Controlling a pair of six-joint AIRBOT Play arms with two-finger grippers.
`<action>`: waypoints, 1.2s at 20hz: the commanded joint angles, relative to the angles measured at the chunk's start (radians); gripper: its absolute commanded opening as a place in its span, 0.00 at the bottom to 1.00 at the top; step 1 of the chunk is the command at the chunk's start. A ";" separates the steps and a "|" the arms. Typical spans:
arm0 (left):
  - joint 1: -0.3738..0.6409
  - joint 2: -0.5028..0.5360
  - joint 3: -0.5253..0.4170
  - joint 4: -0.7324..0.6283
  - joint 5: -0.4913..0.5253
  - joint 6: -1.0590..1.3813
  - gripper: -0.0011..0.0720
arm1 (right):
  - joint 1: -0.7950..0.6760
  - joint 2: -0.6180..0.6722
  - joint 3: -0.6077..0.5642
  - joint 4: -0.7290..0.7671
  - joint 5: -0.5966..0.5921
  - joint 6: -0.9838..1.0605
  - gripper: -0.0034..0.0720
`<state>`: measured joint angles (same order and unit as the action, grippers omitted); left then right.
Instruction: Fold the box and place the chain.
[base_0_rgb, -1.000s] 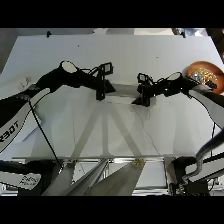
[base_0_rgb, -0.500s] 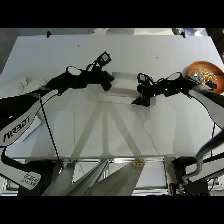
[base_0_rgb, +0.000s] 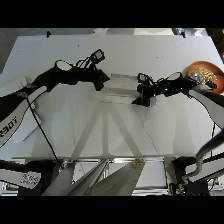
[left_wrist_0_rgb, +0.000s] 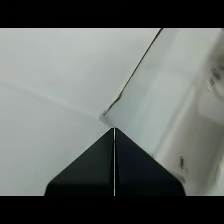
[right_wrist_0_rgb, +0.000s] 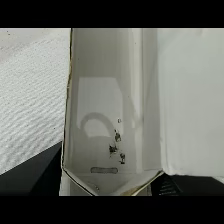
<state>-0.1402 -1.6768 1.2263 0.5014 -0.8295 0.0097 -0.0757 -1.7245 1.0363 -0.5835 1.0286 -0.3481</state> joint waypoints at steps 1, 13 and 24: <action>0.075 0.026 -0.001 0.230 -0.210 0.017 0.12 | 0.001 0.000 0.000 0.000 0.000 0.000 0.55; 0.027 -0.104 -0.001 0.154 -0.179 0.379 0.97 | 0.001 0.000 0.000 0.000 0.000 0.000 0.55; 0.001 -0.111 -0.001 0.138 -0.143 0.459 0.58 | 0.001 0.000 0.000 0.000 0.000 0.000 0.55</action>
<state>-0.1375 -1.7866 1.2259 0.6441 -0.9958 0.4465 -0.0757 -1.7245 1.0363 -0.5835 1.0286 -0.3485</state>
